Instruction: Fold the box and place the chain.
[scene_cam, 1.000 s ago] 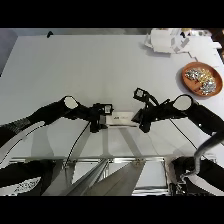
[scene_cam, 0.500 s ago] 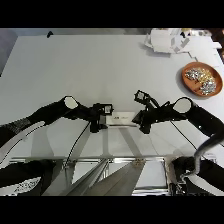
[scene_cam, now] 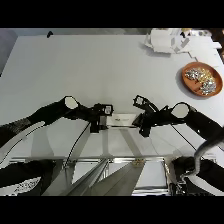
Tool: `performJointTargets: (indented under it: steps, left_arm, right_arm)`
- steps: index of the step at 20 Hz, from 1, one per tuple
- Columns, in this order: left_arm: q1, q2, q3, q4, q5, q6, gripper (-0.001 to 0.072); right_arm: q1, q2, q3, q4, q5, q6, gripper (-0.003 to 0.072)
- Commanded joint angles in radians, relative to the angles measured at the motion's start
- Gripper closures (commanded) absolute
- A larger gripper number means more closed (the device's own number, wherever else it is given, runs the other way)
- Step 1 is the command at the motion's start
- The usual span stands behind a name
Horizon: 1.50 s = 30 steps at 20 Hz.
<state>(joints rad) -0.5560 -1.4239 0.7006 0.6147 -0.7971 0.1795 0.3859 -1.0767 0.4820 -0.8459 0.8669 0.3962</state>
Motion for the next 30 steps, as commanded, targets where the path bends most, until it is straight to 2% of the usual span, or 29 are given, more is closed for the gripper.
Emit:
performJointTargets:
  steps: [1, 7, 11, 13, 16, 18, 22, 26, 30]
  left_arm:
    - [0.001, -0.001, 0.000, 0.000, 0.007, -0.004, 0.0499]
    - [0.001, -0.001, 0.000, 0.000, 0.007, -0.004, 0.0499]
    - [0.001, -0.001, 0.000, 0.000, 0.007, -0.004, 0.0499]
    - [0.001, -0.001, 0.000, 0.000, 0.007, -0.004, 0.0499]
    - [0.001, -0.001, 0.000, 0.000, 0.007, -0.004, 0.0499]
    - [0.001, -0.001, 0.000, 0.000, 0.007, -0.004, 0.0499]
    - [0.001, -0.001, 0.000, 0.000, 0.007, -0.004, 0.0499]
    - [0.001, -0.001, 0.000, 0.000, 0.007, -0.004, 0.0499]
    - [0.000, -0.001, 0.000, -0.013, 0.007, -0.004, 0.0501]
  right_arm:
    - [0.003, 0.041, 0.013, 0.007, -0.005, -0.001, 0.0677]
    - [0.003, 0.106, 0.104, 0.095, 0.012, 0.008, 0.0675]
    - [0.003, 0.109, 0.175, 0.051, 0.018, 0.171, 0.0675]
    - [0.003, 0.109, 0.198, -0.105, 0.018, 0.379, 0.0676]
    - [-0.022, 0.108, 0.200, -0.467, 0.080, 0.781, 0.0677]
    - [-0.103, 0.105, 0.200, -0.592, 0.200, 0.932, 0.0677]
    - [-0.372, 0.069, 0.199, -0.618, 0.406, 1.014, 0.0677]
    - [-0.539, 0.069, 0.200, -0.617, 0.431, 1.015, 0.0676]
    - [-0.566, 0.069, 0.200, -0.612, 0.511, 1.044, 0.0676]
